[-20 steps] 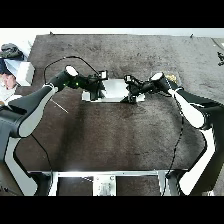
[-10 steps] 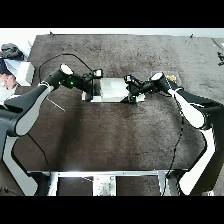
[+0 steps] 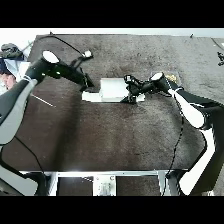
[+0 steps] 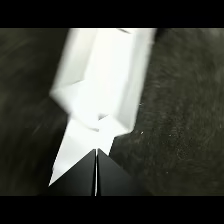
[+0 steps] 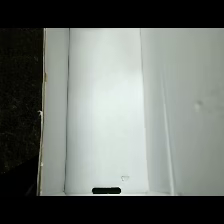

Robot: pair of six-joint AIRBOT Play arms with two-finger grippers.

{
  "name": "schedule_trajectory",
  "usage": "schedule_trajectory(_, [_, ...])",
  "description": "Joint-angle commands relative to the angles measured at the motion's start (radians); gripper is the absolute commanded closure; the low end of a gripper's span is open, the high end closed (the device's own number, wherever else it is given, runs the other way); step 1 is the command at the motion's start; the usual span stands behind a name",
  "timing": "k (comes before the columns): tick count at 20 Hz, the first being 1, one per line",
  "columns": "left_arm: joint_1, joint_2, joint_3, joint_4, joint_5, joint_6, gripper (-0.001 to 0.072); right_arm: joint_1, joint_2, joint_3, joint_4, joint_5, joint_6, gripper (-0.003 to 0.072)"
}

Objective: Fold the box and place the chain.

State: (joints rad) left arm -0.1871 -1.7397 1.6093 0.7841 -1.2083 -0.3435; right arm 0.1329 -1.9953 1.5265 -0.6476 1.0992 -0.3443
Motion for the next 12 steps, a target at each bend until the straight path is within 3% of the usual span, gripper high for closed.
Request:
schedule_trajectory(1, [0.066, 0.058, -0.008, 0.051, -0.019, -0.307, 0.0703, 0.001, 0.000, 0.000, 0.000, 0.000, 0.000, 0.0214])
schedule_trajectory(8, [0.219, 0.058, -0.164, 0.047, 0.071, -0.593, 0.0701, 0.001, 0.000, 0.000, 0.001, 0.000, 0.000, 0.0214])
schedule_trajectory(12, [0.218, 0.056, -0.273, 0.034, 0.162, -0.644, 0.0700, 0.000, 0.000, 0.000, 0.001, 0.000, 0.000, 0.0214])
